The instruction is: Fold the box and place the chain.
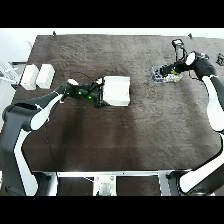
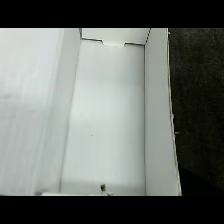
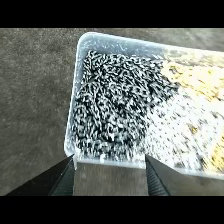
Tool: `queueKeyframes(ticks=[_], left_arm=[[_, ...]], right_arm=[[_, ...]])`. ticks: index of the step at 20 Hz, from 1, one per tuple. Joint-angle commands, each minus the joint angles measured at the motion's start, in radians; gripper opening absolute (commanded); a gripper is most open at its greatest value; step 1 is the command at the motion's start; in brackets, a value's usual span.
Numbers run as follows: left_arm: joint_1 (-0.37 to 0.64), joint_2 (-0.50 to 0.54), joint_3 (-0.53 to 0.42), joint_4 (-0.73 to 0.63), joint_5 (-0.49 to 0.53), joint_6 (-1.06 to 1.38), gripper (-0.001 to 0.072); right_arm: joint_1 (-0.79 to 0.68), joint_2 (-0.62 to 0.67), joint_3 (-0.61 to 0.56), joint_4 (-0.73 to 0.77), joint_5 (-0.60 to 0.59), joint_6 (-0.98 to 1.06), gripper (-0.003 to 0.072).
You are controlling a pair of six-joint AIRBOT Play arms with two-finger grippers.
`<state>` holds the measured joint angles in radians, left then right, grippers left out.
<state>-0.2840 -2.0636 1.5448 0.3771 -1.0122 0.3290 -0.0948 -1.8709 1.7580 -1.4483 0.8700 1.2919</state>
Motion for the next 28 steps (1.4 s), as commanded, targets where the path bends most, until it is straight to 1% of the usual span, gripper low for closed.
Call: queueKeyframes(ticks=[1, 2, 8, 9, 10, 11, 12, 13, 14, 19, 21, 23, 25, 28], left_arm=[[0.0, 0.0, 0.0, 0.002, 0.002, 0.0, 0.0342], [0.0, 0.0, 0.0, 0.002, 0.002, 0.0, 0.0342], [0.0, 0.0, 0.0, 0.005, 0.002, 0.0, 0.0342], [0.0, 0.0, 0.0, 0.005, 0.002, 0.0, 0.0342], [0.0, 0.0, 0.0, 0.005, 0.002, 0.0, 0.0342], [0.0, 0.0, 0.0, 0.005, 0.002, 0.0, 0.0342], [0.0, 0.0, 0.0, 0.005, 0.002, 0.0, 0.0342], [0.0, 0.0, 0.0, 0.005, 0.002, 0.0, 0.0342], [0.0, 0.0, 0.0, 0.005, 0.002, 0.0, 0.0342], [0.0, 0.0, 0.0, 0.005, 0.002, 0.0, 0.0342], [0.0, 0.0, 0.0, 0.005, 0.002, 0.0, 0.0342], [0.0, 0.0, 0.0, 0.005, 0.002, 0.0, 0.0342], [0.0, 0.0, 0.0, 0.005, 0.002, 0.0, 0.0342], [0.0, 0.0, 0.0, 0.005, 0.002, 0.0, 0.0342]], right_arm=[[-0.012, -0.082, 0.058, 0.035, 0.02, -0.069, 0.0504], [-0.012, -0.091, 0.058, 0.036, 0.02, -0.086, 0.0492], [-0.012, -0.141, 0.061, 0.072, 0.013, -0.101, 0.0491], [-0.011, -0.145, 0.061, 0.073, 0.014, -0.1, 0.0417], [-0.011, -0.146, 0.061, 0.073, 0.014, -0.1, 0.0319], [-0.011, -0.145, 0.061, 0.073, 0.014, -0.1, 0.0249], [-0.011, -0.145, 0.064, 0.073, 0.016, -0.098, 0.0135], [-0.011, -0.144, 0.069, 0.072, 0.022, -0.088, 0.006], [-0.011, -0.142, 0.076, 0.072, 0.035, -0.076, 0.0007], [-0.011, -0.114, 0.16, 0.023, 0.117, 0.019, 0.0004], [-0.01, -0.078, 0.172, 0.023, 0.122, 0.04, 0.0005], [-0.01, -0.027, 0.172, 0.023, 0.132, 0.041, 0.0004], [-0.01, 0.032, 0.172, 0.023, 0.175, 0.049, 0.0004], [0.013, 0.169, 0.171, 0.023, 0.234, 0.059, 0.0004]])
